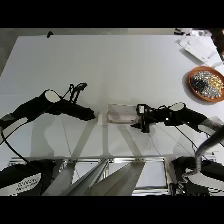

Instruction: Fold the box and place the chain.

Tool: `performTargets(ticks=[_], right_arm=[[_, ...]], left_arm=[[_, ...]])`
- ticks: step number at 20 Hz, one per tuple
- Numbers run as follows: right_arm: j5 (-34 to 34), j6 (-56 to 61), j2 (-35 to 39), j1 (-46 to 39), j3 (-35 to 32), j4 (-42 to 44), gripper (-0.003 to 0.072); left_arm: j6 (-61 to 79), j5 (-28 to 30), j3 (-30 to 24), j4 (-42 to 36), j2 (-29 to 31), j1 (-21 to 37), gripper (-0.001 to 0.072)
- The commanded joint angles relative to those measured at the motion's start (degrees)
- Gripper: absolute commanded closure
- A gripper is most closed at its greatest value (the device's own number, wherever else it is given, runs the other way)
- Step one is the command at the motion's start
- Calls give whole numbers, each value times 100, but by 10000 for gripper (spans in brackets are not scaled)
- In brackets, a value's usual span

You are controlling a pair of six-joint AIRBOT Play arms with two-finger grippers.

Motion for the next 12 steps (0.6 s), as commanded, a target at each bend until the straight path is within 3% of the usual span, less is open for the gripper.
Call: performTargets(ticks=[1, 12], right_arm=[[0, 2, -2, 2, 0, 2, 366], [0, 2, -2, 2, 0, 2, 366]], left_arm=[[-275, -11, -2, 284, 48, 44, 707], [-173, 428, -2, -22, -319, -313, 707]])
